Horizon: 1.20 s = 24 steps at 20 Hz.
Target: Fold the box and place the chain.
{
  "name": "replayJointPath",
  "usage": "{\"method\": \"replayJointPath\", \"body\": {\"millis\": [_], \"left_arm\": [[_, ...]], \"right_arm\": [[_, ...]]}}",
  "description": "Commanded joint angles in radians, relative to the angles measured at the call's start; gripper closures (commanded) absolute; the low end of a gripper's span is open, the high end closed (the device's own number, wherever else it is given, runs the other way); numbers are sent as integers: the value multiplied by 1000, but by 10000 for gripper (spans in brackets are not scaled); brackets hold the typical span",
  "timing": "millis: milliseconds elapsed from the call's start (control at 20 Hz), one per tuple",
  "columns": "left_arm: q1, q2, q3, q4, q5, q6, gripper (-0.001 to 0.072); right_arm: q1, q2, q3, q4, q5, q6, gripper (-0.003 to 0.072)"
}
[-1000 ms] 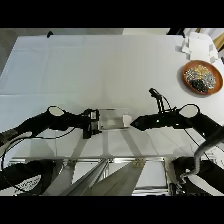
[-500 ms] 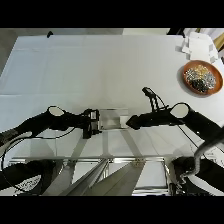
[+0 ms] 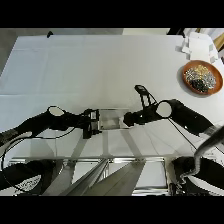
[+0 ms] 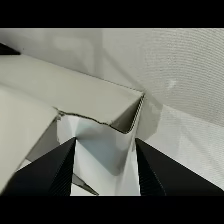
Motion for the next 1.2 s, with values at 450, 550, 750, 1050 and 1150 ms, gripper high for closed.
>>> {"method": "replayJointPath", "body": {"millis": [450, 550, 750, 1050, 1150], "left_arm": [[0, 1, 0, 0, 0, 0, 455], [0, 1, 0, 0, 0, 0, 455], [0, 1, 0, 0, 0, 0, 455], [0, 1, 0, 0, 0, 0, 455], [0, 0, 0, 0, 0, 0, 455]], "right_arm": [[170, -124, 151, -332, 159, 494, 265], [187, -133, 166, -354, 180, 546, 265], [237, -179, 207, -401, 204, 606, 265], [282, -231, 274, -466, 279, 650, 328], [292, -232, 274, -509, 314, 651, 346]]}}
